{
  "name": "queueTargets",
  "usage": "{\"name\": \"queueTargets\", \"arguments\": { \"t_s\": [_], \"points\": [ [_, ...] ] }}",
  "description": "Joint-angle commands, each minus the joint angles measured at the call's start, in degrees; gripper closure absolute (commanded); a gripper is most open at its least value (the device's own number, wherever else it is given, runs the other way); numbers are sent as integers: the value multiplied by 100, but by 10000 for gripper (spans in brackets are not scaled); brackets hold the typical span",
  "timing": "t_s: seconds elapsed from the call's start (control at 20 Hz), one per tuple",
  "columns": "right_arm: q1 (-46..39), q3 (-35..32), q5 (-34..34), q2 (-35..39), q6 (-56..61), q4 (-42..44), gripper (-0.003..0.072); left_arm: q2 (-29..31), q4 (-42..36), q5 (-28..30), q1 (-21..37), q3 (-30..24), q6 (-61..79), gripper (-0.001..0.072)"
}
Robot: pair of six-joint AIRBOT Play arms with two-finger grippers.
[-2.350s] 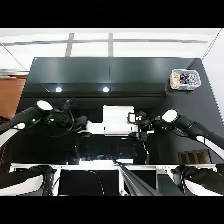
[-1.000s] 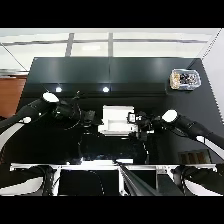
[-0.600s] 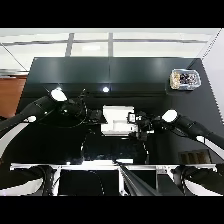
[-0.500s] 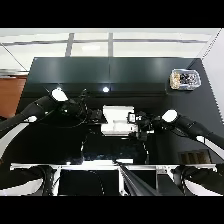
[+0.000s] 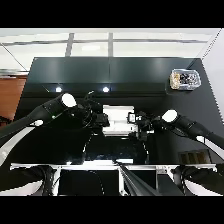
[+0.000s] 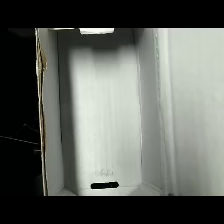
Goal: Fold the box and place the chain.
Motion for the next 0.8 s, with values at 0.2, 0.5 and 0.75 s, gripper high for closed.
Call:
{"name": "queueTargets", "arguments": {
  "t_s": [0.2,0.5,0.75],
  "points": [
    [4,-2,0,-4,0,0,457,-4,1773,122,-566,341,-1576,248],
    [4,-2,0,-4,0,0,457,-269,3847,-730,-1399,1108,-3482,248],
    [4,-2,2,-4,-2,-2,456,-566,4019,-754,-1716,1311,-4266,248]
  ]
}}
